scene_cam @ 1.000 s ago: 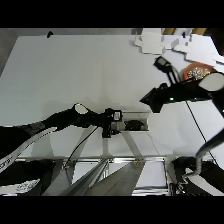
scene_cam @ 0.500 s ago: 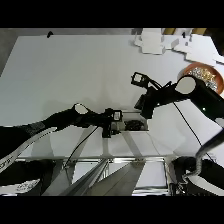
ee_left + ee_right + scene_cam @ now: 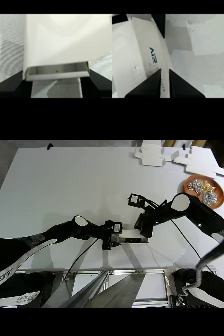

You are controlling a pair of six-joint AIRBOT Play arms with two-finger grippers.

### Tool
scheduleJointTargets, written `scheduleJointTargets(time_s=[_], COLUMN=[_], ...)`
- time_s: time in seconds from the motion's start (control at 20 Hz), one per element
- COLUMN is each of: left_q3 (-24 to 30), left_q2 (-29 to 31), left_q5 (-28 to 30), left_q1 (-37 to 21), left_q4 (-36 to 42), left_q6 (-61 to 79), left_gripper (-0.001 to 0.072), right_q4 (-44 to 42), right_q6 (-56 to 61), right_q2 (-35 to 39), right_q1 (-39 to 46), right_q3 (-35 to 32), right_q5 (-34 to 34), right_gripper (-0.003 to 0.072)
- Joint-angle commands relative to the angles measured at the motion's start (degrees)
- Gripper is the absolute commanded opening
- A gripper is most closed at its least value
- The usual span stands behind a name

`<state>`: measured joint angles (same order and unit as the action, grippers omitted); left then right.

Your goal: Fold the box and place the chain.

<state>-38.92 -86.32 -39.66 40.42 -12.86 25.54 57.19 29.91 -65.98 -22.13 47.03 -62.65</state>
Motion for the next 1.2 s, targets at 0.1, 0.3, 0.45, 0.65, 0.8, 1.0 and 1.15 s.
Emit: scheduleJointTargets(time_s=[0.1,0.3,0.45,0.65,0.8,1.0,1.15], left_q3=[0.0,0.0,0.0,0.0,0.0,0.0,0.0], left_q2=[0.0,0.0,0.0,0.0,0.0,0.0,0.0], left_q5=[0.0,0.0,0.0,0.0,0.0,0.0,0.0], left_q1=[0.0,0.0,0.0,0.0,0.0,0.0,0.0], left_q4=[0.0,0.0,0.0,0.0,0.0,0.0,0.0], left_q6=[0.0,0.0,0.0,0.0,0.0,0.0,0.0], left_gripper=[0.0271,0.0271,0.0271,0.0271,0.0271,0.0271,0.0271], right_q4=[0.0,0.0,0.1,1.9,3.2,2.5,2.6], right_q6=[-0.3,-2.7,-4.5,-4.5,-4.5,-4.5,-4.5], right_q2=[0.2,3.5,6.8,8.8,8.9,9.1,11.0], right_q1=[-0.1,-1.6,-2.8,-2.9,-2.9,-2.9,-2.9], right_q3=[-0.3,-1.9,-4.8,-6.4,-6.4,-6.4,-6.6], right_q5=[-1.7,-1.1,0.2,0.5,0.7,0.5,-1.3], right_gripper=[0.0135,0.0135,0.0145,0.0204,0.0244,0.0299,0.0299])
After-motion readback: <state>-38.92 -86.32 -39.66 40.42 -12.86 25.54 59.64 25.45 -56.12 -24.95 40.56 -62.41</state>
